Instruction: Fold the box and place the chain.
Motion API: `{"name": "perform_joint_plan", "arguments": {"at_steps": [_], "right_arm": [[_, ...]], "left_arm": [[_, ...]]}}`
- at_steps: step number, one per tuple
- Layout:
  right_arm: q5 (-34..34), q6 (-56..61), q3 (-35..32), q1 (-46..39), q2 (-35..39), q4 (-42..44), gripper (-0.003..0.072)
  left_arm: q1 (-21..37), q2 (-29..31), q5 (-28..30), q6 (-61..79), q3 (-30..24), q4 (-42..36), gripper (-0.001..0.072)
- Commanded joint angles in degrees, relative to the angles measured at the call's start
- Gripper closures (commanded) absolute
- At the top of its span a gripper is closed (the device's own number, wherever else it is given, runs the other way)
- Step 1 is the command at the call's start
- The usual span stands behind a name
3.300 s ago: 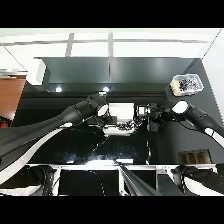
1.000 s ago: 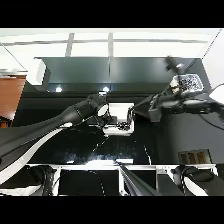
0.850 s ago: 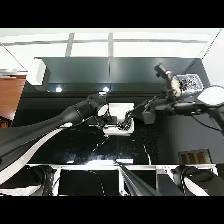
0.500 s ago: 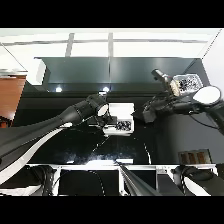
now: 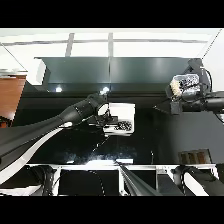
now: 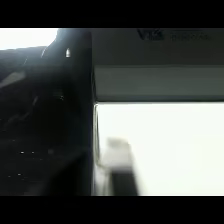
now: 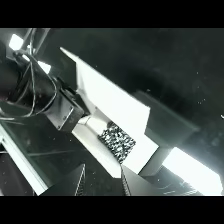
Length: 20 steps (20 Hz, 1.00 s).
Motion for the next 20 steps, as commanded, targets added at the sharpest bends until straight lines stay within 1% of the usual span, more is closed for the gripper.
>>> {"name": "perform_joint_plan", "arguments": {"at_steps": [1,2,5,7,8,9,10,11,12,13,14,15,17,18,19,20], "right_arm": [[2.2,-0.8,0.1,-1.3,0.4,0.2,0.0418],[2.2,-0.9,0.1,-1.3,0.4,0.2,0.0418],[2.2,-0.8,0.1,-1.3,0.4,0.2,0.0418],[2.2,-0.8,0.1,-1.3,0.4,0.2,0.0418],[2.2,-0.9,0.1,-1.3,0.4,0.2,0.0418],[2.2,-0.9,0.1,-1.3,0.4,0.2,0.0418],[2.2,-1.2,0.1,-1.3,0.4,0.2,0.0418],[1.9,-1.3,0.1,-1.3,0.4,0.2,0.0418],[1.1,-1.3,0.1,-1.3,0.4,0.2,0.0418],[0.1,-1.3,0.1,-1.3,0.4,0.2,0.0418],[-1.3,-1.3,0.1,-1.3,0.4,0.3,0.0418],[-2.3,-1.3,0.1,-1.3,0.4,0.5,0.0418],[-3.4,-1.3,0.1,-1.3,0.4,1.2,0.0418],[-3.4,-1.3,0.1,-1.3,0.4,1.6,0.0418],[-3.4,-1.3,0.1,-1.3,0.4,1.6,0.0418],[-3.3,-1.3,0.1,-1.3,0.4,1.6,0.0418]], "left_arm": [[0.1,0.2,-1.4,-0.2,2.6,0.0,0.0144],[0.0,0.7,-2.5,0.7,3.4,0.6,0.0127],[-0.8,5.8,-5.7,8.7,3.7,5.5,0.0128],[-0.9,11.2,-8.5,14.9,2.3,11.0,0.0128],[-0.2,14.4,-9.7,16.1,0.4,15.4,0.0128],[1.6,17.4,-11.4,16.2,-2.0,20.1,0.0128],[5.2,20.3,-12.2,16.7,-4.8,22.4,0.0128],[9.6,23.0,-11.1,18.6,-7.5,21.4,0.0128],[15.0,25.5,-7.6,21.4,-10.4,17.2,0.0129],[20.2,27.3,-3.1,25.0,-12.9,11.2,0.0129],[25.6,28.7,2.6,32.0,-15.7,1.8,0.0129],[30.0,29.1,7.0,40.3,-18.0,-8.5,0.0129],[37.7,28.0,13.1,55.8,-23.0,-30.1,0.0129],[39.8,27.0,13.4,66.3,-25.1,-39.4,0.0129],[40.7,25.7,11.5,78.6,-26.6,-46.8,0.0129],[40.5,24.1,7.6,92.7,-27.5,-51.8,0.0064]]}}
